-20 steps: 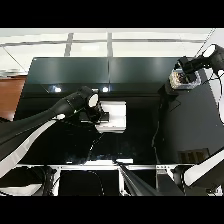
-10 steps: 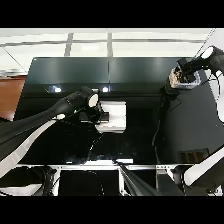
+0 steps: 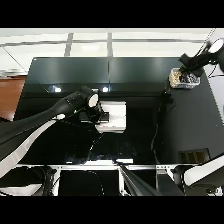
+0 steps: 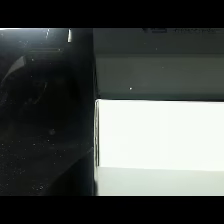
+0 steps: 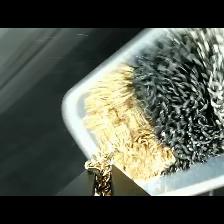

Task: Fold the box and place the chain.

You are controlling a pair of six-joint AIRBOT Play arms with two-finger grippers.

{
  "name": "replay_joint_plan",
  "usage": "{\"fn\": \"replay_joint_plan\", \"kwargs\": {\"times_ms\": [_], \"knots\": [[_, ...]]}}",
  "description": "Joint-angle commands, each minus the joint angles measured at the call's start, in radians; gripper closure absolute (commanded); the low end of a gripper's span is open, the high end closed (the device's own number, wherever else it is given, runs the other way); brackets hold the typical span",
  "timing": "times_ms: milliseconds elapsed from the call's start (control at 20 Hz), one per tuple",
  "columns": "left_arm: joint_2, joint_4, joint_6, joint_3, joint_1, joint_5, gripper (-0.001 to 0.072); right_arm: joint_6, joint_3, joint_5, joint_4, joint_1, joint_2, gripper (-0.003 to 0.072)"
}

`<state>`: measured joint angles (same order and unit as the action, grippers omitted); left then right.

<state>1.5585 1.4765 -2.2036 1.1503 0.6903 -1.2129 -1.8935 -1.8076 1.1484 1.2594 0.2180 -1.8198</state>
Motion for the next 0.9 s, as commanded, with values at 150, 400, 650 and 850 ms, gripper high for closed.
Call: {"fn": "replay_joint_plan", "kwargs": {"times_ms": [150, 400, 650, 850], "knots": [[0.000, 0.000, 0.000, 0.000, -0.001, 0.000, 0.0683, 0.217, -0.001, -0.047, -0.011, 0.000, 0.338, 0.0677], [0.000, 0.000, 0.000, 0.000, -0.001, 0.000, 0.0684, 0.253, -0.005, -0.170, -0.040, 0.000, 0.583, 0.0678], [0.000, 0.000, 0.000, 0.000, -0.001, 0.000, 0.0684, 0.321, -0.169, -0.124, -0.206, 0.000, 0.646, 0.0679], [0.000, 0.000, 0.000, 0.000, -0.001, 0.001, 0.0684, 0.352, -0.274, -0.108, -0.388, 0.000, 0.659, 0.0679]]}}
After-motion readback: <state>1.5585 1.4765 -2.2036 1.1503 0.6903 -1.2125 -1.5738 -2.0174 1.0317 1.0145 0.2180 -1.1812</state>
